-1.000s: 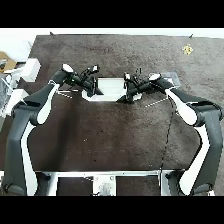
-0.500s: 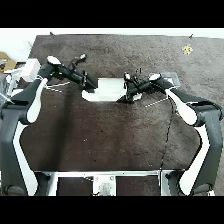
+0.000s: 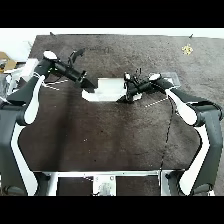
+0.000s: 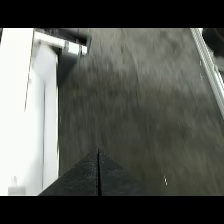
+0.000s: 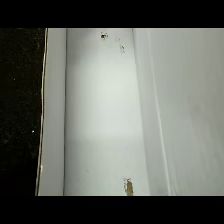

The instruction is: Fold the box and place the chain.

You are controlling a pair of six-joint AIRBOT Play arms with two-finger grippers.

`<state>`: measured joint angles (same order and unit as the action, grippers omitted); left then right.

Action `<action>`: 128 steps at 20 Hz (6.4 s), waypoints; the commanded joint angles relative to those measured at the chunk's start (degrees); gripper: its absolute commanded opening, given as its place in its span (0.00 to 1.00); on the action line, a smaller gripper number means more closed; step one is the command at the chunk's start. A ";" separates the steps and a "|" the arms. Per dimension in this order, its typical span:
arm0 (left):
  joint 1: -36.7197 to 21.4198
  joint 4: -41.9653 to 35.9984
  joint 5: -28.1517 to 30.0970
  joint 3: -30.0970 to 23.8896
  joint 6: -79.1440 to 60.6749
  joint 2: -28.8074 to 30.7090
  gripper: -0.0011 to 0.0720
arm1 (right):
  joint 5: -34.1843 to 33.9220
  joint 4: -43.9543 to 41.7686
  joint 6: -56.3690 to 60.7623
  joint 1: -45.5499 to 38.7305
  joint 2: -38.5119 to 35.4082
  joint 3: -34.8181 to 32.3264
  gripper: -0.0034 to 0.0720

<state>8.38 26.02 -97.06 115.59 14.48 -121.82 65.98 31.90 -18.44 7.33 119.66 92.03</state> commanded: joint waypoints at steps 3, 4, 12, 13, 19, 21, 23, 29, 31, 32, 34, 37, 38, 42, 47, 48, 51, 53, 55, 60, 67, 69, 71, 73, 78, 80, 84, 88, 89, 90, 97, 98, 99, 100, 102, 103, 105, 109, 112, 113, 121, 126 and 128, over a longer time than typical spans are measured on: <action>3.82 0.98 12.85 0.04 0.07 0.02 0.03 | 0.02 0.00 0.00 -0.02 0.00 -0.02 0.64; 3.82 0.98 15.13 0.04 0.09 0.02 0.03 | 0.04 0.00 0.00 -0.02 0.00 -0.02 0.64; 3.82 2.12 26.23 -1.68 0.55 -0.07 0.03 | 0.04 -0.02 0.00 -0.02 0.00 -0.02 0.64; 3.82 2.84 27.30 -1.81 0.55 -0.20 0.03 | 0.04 -0.02 0.00 -0.02 0.00 -0.02 0.64; 3.85 3.78 32.13 -5.95 0.50 -0.22 0.03 | 0.04 0.00 0.00 -0.02 0.00 -0.02 0.64; 3.82 4.00 32.76 -7.72 0.46 -0.22 0.03 | 0.04 -0.02 0.00 -0.02 0.00 -0.02 0.64; 3.85 4.15 33.46 -8.98 0.46 -0.33 0.03 | 0.02 0.00 0.00 -0.02 0.00 -0.02 0.64; 4.17 4.20 32.89 -9.42 0.46 -2.05 0.03 | 0.04 -0.02 0.00 -0.02 0.00 -0.02 0.64; 4.17 4.11 32.92 -9.31 0.44 -2.05 0.03 | 0.02 0.00 0.00 -0.04 0.00 -0.02 0.64; 4.17 4.04 32.98 -9.29 0.44 -1.97 0.03 | 0.04 -0.02 0.00 -0.02 0.00 -0.02 0.64; 4.11 4.02 32.96 -9.05 0.02 -1.75 0.03 | 0.02 -0.02 0.00 -0.02 0.00 -0.02 0.64; 3.98 3.93 33.03 -9.05 -1.27 0.15 0.03 | 0.02 -0.02 0.00 -0.02 0.00 -0.02 0.64; 3.69 4.00 33.11 -9.05 -1.29 1.25 0.03 | 0.04 -0.02 0.00 -0.02 0.00 -0.02 0.64; 1.84 4.79 30.14 -8.94 -1.44 6.91 0.03 | 0.04 -0.02 0.00 -0.02 0.00 -0.02 0.64; 0.68 8.83 23.23 -8.24 -1.49 12.00 0.03 | 0.02 0.00 0.00 -0.02 0.00 -0.02 0.64; 0.68 9.73 21.22 -8.11 -1.53 12.17 0.03 | 0.04 -0.02 0.00 -0.02 0.00 -0.02 0.64; 2.47 19.87 18.12 -9.86 -9.11 11.89 0.89 | 0.02 -0.02 0.00 -0.02 0.00 -0.02 0.64; 4.39 28.35 22.21 -12.26 -10.67 11.85 0.90 | 0.04 0.00 0.00 -0.02 0.00 -0.02 0.64; 5.11 28.85 25.90 -14.82 -13.03 11.85 0.90 | 0.04 -0.02 0.00 -0.02 0.00 -0.02 0.64; 6.32 27.19 32.57 -20.37 -17.59 11.80 0.89 | 0.02 -0.02 0.00 -0.02 0.00 -0.02 0.64; 7.10 22.51 36.17 -21.99 -17.97 9.46 0.89 | 0.04 -0.02 0.00 -0.02 0.00 -0.02 0.64; 7.10 21.55 36.63 -21.99 -17.97 9.18 0.89 | 0.04 -0.02 0.00 -0.02 0.00 -0.02 0.64; 7.10 21.68 38.12 -21.99 -17.94 9.20 0.89 | 0.04 -0.02 0.00 -0.02 0.00 -0.02 0.64; 7.10 21.79 38.03 -21.99 -17.94 9.20 0.89 | 0.02 0.00 0.00 -0.02 0.00 -0.02 0.64; 7.10 22.01 37.86 -21.99 -17.94 9.20 0.68 | 0.02 -0.02 0.00 -0.02 0.00 -0.02 0.64; 7.10 22.01 37.11 -21.99 -17.94 9.20 0.68 | 0.04 0.00 0.00 -0.02 0.00 -0.02 0.64; 7.10 23.06 36.41 -21.99 -17.97 9.20 0.54 | 0.04 0.00 0.00 -0.02 0.00 -0.02 0.64; 6.86 25.75 36.65 -21.99 -17.97 9.20 0.54 | 0.04 0.00 0.00 -0.02 0.00 -0.02 0.64; 6.86 26.10 37.24 -21.99 -17.99 9.20 0.54 | 0.02 -0.02 0.00 -0.02 0.00 -0.02 0.64; 6.86 26.05 37.83 -21.99 -17.99 9.20 0.54 | 0.04 -0.02 0.00 -0.02 0.00 -0.02 0.64; 6.88 21.77 37.73 -21.99 -18.21 9.20 0.49 | 0.04 -0.02 0.00 -0.02 0.00 -0.02 0.64; 6.88 21.70 37.42 -21.99 -18.23 9.20 0.49 | 0.04 -0.02 0.00 -0.02 0.00 -0.02 0.64; 6.88 21.68 36.65 -21.99 -18.23 9.20 0.49 | 0.04 -0.02 0.00 -0.02 0.00 -0.02 0.64; 6.88 21.68 35.80 -21.99 -18.23 9.18 0.49 | 0.02 -0.02 0.00 -0.02 0.00 -0.02 0.64; 6.88 21.51 34.58 -21.99 -18.25 9.18 0.29 | 0.04 -0.02 0.00 -0.02 0.00 -0.02 0.64; 6.88 21.44 34.49 -21.99 -18.25 9.18 0.25 | 0.04 -0.02 0.00 -0.02 0.00 -0.02 0.64; 6.88 19.87 34.42 -21.99 -19.23 9.18 0.24 | 0.04 0.00 0.00 -0.02 0.00 -0.02 0.64; 7.52 13.92 34.67 -22.05 -23.65 9.05 0.24 | 0.04 -0.02 0.00 -0.02 0.00 -0.02 0.64; 8.00 13.79 34.67 -22.05 -23.82 8.90 0.24 | 0.02 -0.02 0.00 -0.02 0.00 -0.02 0.64; 8.00 13.38 34.64 -22.05 -23.87 8.50 0.24 | 0.02 0.00 0.00 -0.02 0.00 -0.02 0.64; 8.00 11.21 36.57 -22.05 -23.98 7.17 0.28 | 0.04 -0.02 0.00 -0.02 0.00 -0.02 0.64; 8.00 11.21 34.49 -22.03 -22.97 7.19 0.92 | 0.04 0.00 0.00 -0.02 0.00 -0.02 0.64; 7.98 11.26 34.67 -22.03 -18.97 7.19 1.00 | 0.02 -0.02 0.00 -0.02 0.00 -0.02 0.64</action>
<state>16.36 37.30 -61.54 93.58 -8.10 -114.59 65.98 31.99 -18.55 7.27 119.63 92.03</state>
